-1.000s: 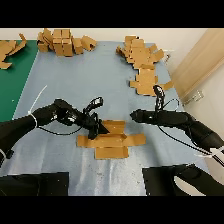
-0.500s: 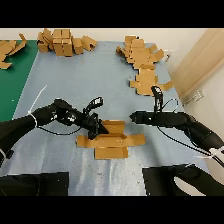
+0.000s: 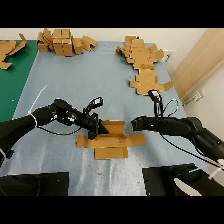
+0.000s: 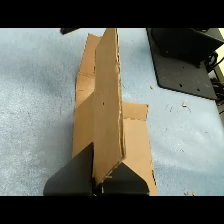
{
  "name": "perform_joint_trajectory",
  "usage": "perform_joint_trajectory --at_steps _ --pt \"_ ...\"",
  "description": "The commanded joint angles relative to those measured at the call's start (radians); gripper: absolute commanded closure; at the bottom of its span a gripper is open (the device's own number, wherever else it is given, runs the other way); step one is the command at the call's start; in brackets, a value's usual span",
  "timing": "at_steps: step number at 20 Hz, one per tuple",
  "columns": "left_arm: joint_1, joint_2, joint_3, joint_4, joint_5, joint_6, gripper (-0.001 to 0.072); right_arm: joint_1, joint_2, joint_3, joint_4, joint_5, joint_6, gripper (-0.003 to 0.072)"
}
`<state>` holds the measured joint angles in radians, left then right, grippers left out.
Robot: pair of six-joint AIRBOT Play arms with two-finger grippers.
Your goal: Fold the box.
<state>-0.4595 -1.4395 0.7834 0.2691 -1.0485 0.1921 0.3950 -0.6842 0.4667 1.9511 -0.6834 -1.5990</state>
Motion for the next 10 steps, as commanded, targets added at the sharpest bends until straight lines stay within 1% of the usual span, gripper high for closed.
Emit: perform_joint_trajectory --at_steps 1,4,7,9,10 --pt "0.000 0.001 0.001 0.000 0.000 0.001 0.0696 0.031 0.155 -0.018 -0.087 -0.109 0.009 0.0684" --pt "0.000 0.001 0.001 0.000 0.000 0.001 0.0696 0.161 0.261 -0.022 -0.108 -0.153 -0.082 0.0684" --pt "0.000 0.001 0.001 0.000 0.000 0.001 0.0696 0.377 0.245 -0.023 -0.119 -0.183 -0.197 0.0684" --pt "0.000 0.001 0.001 0.000 0.000 0.001 0.0696 0.564 0.192 -0.024 -0.233 -0.221 -0.177 0.0684" --pt "0.000 0.001 0.001 0.000 0.000 0.001 0.0696 0.668 0.165 -0.024 -0.354 -0.245 -0.103 0.0684"
